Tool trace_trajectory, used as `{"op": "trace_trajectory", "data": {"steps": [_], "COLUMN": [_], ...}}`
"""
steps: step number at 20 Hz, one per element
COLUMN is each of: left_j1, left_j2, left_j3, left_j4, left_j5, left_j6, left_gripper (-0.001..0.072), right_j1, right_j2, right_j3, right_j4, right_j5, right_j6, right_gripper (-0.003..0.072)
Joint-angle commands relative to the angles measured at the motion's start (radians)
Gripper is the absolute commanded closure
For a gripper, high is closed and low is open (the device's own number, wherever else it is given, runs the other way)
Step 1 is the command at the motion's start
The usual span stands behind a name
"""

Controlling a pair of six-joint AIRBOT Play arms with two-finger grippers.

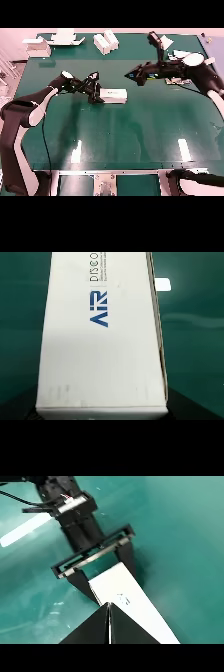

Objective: Fold the box and place the chain.

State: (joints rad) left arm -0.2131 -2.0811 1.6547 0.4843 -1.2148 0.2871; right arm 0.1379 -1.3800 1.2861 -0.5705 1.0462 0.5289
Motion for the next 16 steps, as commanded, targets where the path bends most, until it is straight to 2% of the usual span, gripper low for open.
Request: {"op": "trace_trajectory", "data": {"steps": [1,4,9,13,16], "left_j1": [0.001,0.001,0.001,0.001,0.001], "left_j2": [-0.001,-0.001,-0.001,-0.001,-0.001], "left_j3": [0.000,0.000,0.001,0.001,0.001], "left_j4": [0.000,0.000,-0.002,-0.020,-0.038], "left_j5": [0.004,0.002,0.010,0.008,0.004], "left_j6": [0.002,0.002,0.002,0.001,0.002], "left_gripper": [0.0169,0.0169,0.0169,0.0169,0.0169], "right_j1": [-0.048,-0.121,-0.325,-0.462,-0.476], "right_j2": [0.204,0.388,0.700,0.861,0.880], "right_j3": [-0.196,-0.388,-0.678,-0.805,-0.845], "right_j4": [-0.101,-0.134,-0.169,-0.175,-0.171], "right_j5": [-0.131,-0.186,-0.296,-0.298,-0.295], "right_j6": [0.096,0.089,0.082,0.034,0.008], "right_gripper": [0.0680,0.0680,0.0679,0.0680,0.0680]}}
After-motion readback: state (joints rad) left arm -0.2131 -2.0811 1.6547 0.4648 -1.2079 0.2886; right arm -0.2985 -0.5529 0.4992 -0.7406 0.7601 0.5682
